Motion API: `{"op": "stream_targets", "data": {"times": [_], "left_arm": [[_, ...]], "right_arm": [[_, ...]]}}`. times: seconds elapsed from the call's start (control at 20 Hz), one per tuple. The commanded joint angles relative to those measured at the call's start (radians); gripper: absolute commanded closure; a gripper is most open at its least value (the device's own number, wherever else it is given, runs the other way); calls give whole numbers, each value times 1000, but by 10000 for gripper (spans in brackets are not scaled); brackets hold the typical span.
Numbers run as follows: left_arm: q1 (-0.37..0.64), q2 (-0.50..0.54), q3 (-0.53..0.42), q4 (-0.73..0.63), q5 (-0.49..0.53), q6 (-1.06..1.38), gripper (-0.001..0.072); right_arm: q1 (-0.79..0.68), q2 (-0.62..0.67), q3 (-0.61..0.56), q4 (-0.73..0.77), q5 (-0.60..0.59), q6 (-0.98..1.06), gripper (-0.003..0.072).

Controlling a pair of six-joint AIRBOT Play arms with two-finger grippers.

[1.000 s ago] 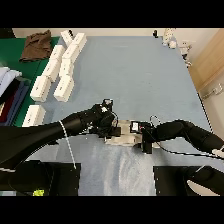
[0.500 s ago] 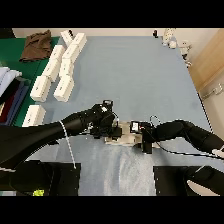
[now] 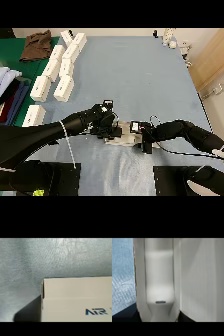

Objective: Fold the box.

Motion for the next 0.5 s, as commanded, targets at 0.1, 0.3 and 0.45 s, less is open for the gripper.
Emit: {"op": "stream_targets", "data": {"times": [0.1,0.3,0.45], "left_arm": [[0,0,1,17,6,28,623],[0,0,1,36,6,28,691],[0,0,1,28,6,28,605]], "right_arm": [[0,1,1,0,-2,0,168],[0,1,1,0,-1,0,168],[0,1,1,0,-1,0,168]]}}
